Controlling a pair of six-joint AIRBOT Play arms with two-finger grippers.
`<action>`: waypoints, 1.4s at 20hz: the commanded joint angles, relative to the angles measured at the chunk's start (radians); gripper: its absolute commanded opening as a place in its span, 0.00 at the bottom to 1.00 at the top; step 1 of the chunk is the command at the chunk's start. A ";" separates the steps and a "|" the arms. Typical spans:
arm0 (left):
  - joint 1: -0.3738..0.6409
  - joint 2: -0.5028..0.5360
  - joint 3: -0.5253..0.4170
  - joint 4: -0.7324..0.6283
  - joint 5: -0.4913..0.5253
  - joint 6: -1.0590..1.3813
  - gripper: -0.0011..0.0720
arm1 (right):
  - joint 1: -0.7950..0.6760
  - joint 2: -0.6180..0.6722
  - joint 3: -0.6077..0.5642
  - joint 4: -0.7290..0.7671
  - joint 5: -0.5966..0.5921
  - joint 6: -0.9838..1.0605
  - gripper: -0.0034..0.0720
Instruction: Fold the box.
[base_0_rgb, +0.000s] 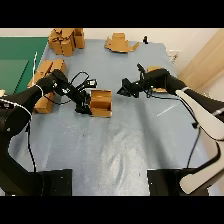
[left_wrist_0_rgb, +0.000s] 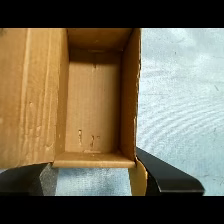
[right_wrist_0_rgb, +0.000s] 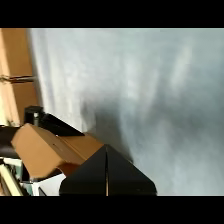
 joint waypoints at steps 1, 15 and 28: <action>0.000 0.000 0.000 -0.002 -0.001 0.000 0.09 | 0.006 -0.159 0.198 0.123 -0.217 -0.233 0.05; 0.000 0.000 0.000 0.001 -0.004 -0.026 0.09 | 0.163 -0.176 0.305 -0.087 -0.326 -0.712 0.37; 0.000 0.000 0.000 0.001 -0.016 -0.033 0.09 | 0.052 0.024 0.304 0.192 -0.122 -0.798 0.05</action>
